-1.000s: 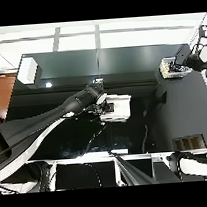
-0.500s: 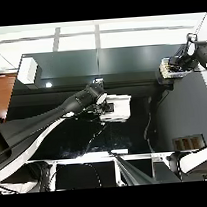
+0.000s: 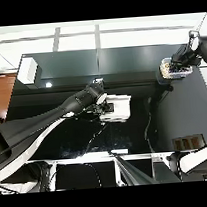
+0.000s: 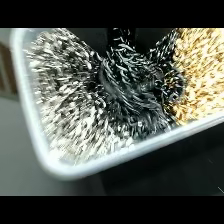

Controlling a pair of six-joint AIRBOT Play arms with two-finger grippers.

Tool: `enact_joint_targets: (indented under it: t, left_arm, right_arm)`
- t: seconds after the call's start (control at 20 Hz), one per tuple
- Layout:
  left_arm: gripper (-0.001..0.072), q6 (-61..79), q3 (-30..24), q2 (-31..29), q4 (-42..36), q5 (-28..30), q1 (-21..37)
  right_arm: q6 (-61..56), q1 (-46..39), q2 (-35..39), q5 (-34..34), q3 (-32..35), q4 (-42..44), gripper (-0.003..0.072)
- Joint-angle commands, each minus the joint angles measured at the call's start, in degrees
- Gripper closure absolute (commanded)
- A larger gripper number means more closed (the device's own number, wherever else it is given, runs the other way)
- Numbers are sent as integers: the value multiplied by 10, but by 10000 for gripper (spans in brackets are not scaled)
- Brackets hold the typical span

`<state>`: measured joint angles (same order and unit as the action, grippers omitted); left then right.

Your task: Fold the box and place the chain.

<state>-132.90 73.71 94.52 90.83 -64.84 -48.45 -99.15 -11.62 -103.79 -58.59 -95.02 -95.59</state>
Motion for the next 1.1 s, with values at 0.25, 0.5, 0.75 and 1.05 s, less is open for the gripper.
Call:
enact_joint_targets:
  t: [0.25,0.5,0.75,1.05]
  left_arm:
    - [682,0,0,0,0,1,0]
    - [682,0,0,0,0,0,0]
    - [682,0,0,0,0,1,0]
    - [682,0,0,0,0,1,0]
  right_arm:
    - [52,-1,135,-21,-55,2,673]
    - [96,-1,242,-2,-65,87,673]
    - [152,0,352,-62,-65,205,672]
    - [195,0,460,-213,-27,361,672]
